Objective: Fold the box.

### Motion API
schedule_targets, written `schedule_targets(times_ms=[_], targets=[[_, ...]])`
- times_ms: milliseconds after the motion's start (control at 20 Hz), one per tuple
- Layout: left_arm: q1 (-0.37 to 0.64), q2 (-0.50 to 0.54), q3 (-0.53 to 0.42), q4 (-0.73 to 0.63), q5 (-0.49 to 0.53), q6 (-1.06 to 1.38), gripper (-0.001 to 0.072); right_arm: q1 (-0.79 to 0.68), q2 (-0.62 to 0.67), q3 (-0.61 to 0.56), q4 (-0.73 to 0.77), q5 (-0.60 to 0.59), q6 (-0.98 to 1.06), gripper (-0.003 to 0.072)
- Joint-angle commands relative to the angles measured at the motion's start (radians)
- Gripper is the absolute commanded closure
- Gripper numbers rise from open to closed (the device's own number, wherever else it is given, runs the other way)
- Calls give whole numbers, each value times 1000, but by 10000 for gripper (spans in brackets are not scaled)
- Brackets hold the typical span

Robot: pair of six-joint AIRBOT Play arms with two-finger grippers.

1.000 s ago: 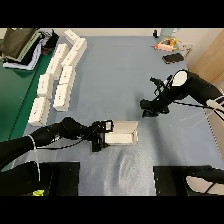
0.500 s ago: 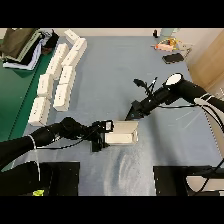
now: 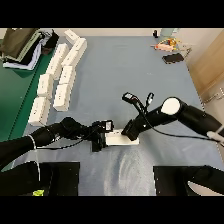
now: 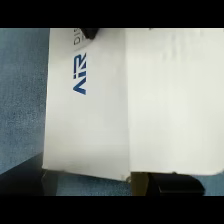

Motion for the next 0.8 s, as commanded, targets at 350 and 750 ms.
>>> schedule_targets(times_ms=[350, 750], targets=[[0, 0, 0, 0, 0, 0, 296, 280, 173, -154, -121, -335, -224, 302], [0, 0, 0, 0, 0, 0, 296, 308, 140, -154, -401, -384, -249, 200]])
